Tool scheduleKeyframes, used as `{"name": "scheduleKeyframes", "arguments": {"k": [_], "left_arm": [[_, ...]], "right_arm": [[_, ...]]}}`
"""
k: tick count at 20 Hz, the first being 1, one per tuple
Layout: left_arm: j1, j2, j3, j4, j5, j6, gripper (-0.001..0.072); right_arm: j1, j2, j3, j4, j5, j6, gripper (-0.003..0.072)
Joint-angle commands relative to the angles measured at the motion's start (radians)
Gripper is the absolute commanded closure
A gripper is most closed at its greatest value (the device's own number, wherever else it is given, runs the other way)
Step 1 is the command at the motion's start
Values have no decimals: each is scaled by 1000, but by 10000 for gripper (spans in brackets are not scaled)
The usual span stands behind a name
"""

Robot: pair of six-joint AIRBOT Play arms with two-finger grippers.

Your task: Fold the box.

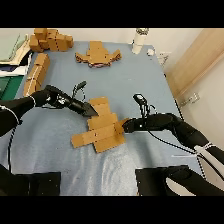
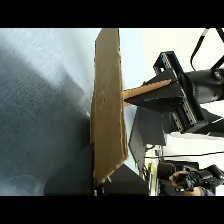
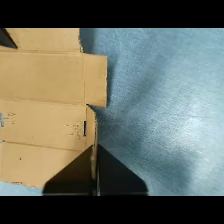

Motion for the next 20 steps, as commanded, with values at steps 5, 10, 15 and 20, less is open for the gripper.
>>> {"name": "scheduleKeyframes", "arguments": {"k": [5, 10, 15, 20], "left_arm": [[-15, 34, 10, 2, -26, 198, 703], [-68, 150, -42, 37, 40, 384, 704], [-80, 271, -148, 33, 220, 574, 705], [-159, 427, -289, 28, 429, 781, 704]], "right_arm": [[-32, 6, 89, -114, -1, 97, 125], [-88, 7, 230, -131, -62, 232, 408], [-86, 7, 243, -51, -150, 243, 683], [-86, 7, 242, -51, -101, 279, 683]]}}
